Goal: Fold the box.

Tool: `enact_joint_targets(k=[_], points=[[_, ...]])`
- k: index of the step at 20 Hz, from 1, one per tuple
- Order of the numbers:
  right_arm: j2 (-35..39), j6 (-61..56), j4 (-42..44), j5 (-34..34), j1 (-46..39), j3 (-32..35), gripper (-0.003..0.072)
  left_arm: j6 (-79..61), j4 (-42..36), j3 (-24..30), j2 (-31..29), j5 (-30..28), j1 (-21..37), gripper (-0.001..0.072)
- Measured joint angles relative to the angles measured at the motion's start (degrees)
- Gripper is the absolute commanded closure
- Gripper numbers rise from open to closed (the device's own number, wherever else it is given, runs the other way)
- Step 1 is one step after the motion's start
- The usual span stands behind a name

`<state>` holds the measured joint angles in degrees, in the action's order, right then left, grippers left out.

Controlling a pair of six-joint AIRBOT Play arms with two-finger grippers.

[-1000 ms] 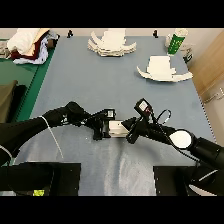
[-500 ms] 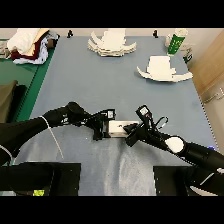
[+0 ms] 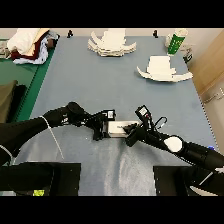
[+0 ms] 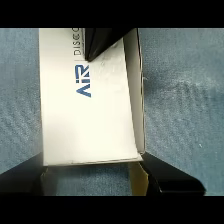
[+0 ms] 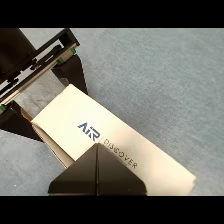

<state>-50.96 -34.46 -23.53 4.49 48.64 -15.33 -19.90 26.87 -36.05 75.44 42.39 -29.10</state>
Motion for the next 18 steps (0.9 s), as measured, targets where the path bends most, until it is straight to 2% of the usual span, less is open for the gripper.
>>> enact_joint_targets(k=[4,12,15,18], points=[[2.99,0.02,-0.24,-0.61,0.07,-0.04,0.0682,0.07,-0.17,0.00,-0.04,0.22,0.00,0.0374],[10.34,0.02,0.04,-7.34,-2.62,-1.46,0.0682,0.04,-0.15,0.00,-0.04,0.11,0.00,0.0374],[8.70,-1.18,1.29,-4.68,-8.11,-4.20,0.0683,0.02,-0.15,0.00,-0.04,0.09,0.00,0.0374],[2.97,-5.77,0.00,3.23,-16.33,-9.88,0.0683,0.02,-0.13,0.00,-0.04,0.07,0.00,0.0374]])
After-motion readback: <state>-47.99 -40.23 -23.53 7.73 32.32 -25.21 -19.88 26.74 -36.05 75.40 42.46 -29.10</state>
